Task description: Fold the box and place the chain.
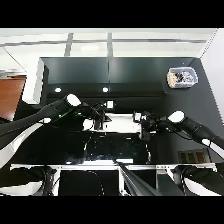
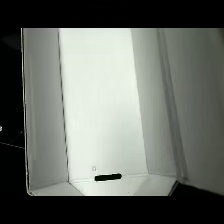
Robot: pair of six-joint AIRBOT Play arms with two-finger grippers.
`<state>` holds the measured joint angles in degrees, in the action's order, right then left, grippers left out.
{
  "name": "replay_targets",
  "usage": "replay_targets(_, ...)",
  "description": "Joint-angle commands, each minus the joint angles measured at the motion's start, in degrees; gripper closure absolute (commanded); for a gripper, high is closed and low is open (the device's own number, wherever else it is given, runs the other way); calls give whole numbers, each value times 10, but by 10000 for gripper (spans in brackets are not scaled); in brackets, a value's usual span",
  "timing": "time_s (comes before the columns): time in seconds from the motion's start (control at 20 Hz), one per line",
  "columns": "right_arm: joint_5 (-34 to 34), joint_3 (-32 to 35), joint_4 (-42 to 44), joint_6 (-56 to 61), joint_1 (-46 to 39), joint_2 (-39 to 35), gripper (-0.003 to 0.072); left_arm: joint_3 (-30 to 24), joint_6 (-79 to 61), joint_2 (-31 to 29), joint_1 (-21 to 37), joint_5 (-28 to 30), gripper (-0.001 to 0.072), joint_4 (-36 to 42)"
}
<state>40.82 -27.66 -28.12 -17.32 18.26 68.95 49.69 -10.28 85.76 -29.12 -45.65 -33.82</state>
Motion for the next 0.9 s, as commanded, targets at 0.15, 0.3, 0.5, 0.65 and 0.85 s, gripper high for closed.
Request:
replay_targets(0.15,0,-19,-24,45,1,18,-21,0,5,0,-1,-20,684,0)
replay_targets(0.3,2,-19,-26,45,1,18,-21,0,5,0,-1,-20,684,0)
replay_targets(0.5,2,-19,-26,45,1,18,-21,0,5,0,-1,-20,684,0)
replay_targets(0.65,2,-20,-26,47,2,19,-21,0,5,0,-1,-20,684,0)
replay_targets(0.85,-9,-22,-56,66,21,24,-21,0,5,0,-1,-20,684,1)
